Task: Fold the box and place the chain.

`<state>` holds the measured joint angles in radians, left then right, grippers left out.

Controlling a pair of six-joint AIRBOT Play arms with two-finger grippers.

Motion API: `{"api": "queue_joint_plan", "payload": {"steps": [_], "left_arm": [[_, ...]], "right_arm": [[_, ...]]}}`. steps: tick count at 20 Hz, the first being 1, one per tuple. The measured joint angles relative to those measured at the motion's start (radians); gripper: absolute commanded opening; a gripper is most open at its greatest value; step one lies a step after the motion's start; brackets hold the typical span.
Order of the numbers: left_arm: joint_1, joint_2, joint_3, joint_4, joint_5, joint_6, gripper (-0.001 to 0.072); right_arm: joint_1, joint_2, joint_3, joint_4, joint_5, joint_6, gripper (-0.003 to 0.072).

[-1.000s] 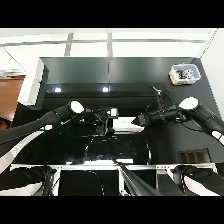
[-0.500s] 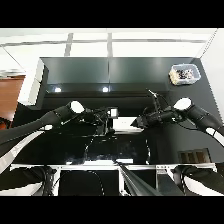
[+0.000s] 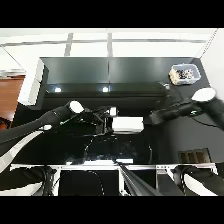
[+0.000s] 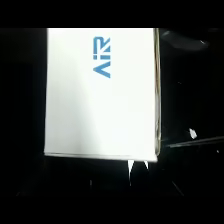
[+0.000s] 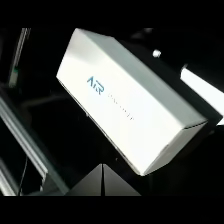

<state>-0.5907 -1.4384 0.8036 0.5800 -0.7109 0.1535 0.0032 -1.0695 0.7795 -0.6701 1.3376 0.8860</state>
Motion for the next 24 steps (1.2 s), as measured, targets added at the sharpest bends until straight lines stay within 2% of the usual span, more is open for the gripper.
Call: {"api": "queue_joint_plan", "payload": {"steps": [5,9,12,17,20,24], "left_arm": [[-0.006,0.086,0.023,0.042,-0.057,-0.086,0.0709],[-0.058,0.103,0.077,-0.009,-0.065,-0.116,0.0707],[-0.123,0.051,0.151,-0.031,-0.042,-0.140,0.0706],[-0.177,-0.102,0.291,-0.039,-0.021,-0.262,0.0706],[-0.179,-0.148,0.341,-0.029,-0.050,-0.330,0.0705],[-0.179,-0.176,0.382,0.066,-0.105,-0.438,0.0704]], "right_arm": [[-0.238,0.130,0.023,-0.141,0.076,0.032,0.0012],[-0.337,0.156,-0.016,-0.193,0.027,0.066,0.0012],[-0.360,0.163,-0.051,-0.202,-0.004,0.077,0.0012],[-0.372,0.166,-0.076,-0.209,-0.027,0.084,0.0012],[-0.374,0.166,-0.080,-0.209,-0.034,0.084,0.0012],[-0.374,0.166,-0.082,-0.210,-0.039,0.084,0.0012]]}}
